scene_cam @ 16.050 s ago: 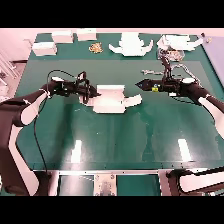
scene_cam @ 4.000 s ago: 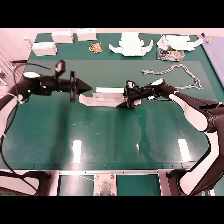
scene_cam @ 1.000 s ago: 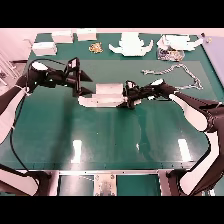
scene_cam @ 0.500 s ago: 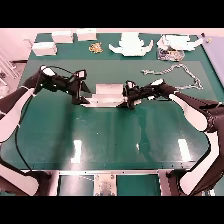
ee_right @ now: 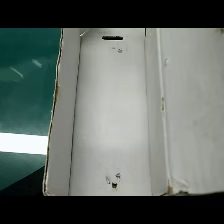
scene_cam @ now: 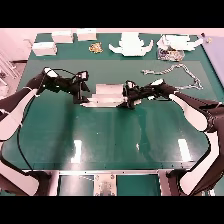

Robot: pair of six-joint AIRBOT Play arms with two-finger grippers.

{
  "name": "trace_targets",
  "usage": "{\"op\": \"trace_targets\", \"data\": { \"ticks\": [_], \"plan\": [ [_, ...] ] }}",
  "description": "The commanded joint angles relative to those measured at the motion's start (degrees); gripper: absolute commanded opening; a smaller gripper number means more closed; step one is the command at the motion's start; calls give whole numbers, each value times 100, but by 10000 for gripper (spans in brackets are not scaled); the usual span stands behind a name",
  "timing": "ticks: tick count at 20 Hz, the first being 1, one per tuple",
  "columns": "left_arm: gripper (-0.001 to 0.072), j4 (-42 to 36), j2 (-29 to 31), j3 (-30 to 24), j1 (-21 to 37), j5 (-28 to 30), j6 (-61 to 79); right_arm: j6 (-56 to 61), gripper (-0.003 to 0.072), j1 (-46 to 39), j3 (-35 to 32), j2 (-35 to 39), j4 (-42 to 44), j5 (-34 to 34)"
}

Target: Fold the box and place the chain.

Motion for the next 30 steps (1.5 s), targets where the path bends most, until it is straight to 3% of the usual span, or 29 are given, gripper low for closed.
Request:
{"op": "trace_targets", "data": {
  "ticks": [1, 14, 21, 22, 27, 28, 30],
  "plan": [
    [720, 0, -4, -2, -2, -254, -11, 0, 583, 2, 0, 0, 0, 4],
    [720, -350, -203, -2, -2, -608, -149, 0, 583, 2, 0, 0, 0, 2],
    [714, -870, -245, -2, -2, -361, -87, 0, 583, 2, 0, 0, 0, 2],
    [626, -872, -245, -2, -2, -385, -87, 0, 583, 2, 0, 0, 0, 2],
    [619, -863, -291, -2, -2, -570, -92, 0, 583, 2, 0, 0, 0, 4],
    [529, -863, -337, -2, -2, -649, -92, 0, 583, 2, 0, 0, 0, 2],
    [502, -861, -411, -2, -2, -750, -92, 0, 583, 2, 0, 0, 0, 2]
  ]
}}
